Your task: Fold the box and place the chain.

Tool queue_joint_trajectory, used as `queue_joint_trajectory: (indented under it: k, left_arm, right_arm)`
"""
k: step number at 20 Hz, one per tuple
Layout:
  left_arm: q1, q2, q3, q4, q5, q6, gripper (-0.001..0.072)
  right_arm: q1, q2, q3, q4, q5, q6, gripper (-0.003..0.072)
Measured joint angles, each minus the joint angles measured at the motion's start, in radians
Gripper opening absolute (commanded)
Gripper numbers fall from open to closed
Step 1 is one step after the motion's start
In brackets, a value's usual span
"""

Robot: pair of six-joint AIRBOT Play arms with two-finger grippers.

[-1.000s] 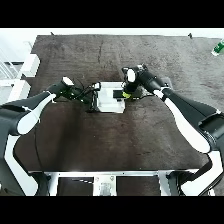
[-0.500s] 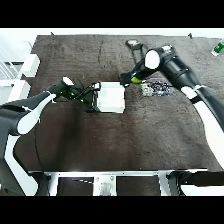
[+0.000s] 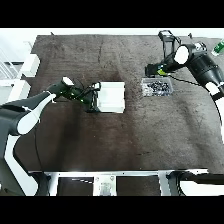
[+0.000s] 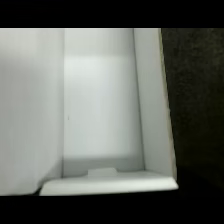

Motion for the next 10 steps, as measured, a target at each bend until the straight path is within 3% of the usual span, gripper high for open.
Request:
queue_joint_trajectory:
  k: [1, 10]
  left_arm:
    - [0.000, 0.000, 0.000, 0.000, 0.000, 0.000, 0.0470]
    - [0.000, 0.000, 0.000, 0.000, -0.001, 0.000, 0.0470]
  right_arm:
    - [-0.015, -0.007, -0.010, 0.001, -0.008, -0.007, 0.0364]
    - [-0.084, -0.161, -0.035, 0.044, -0.046, -0.063, 0.0346]
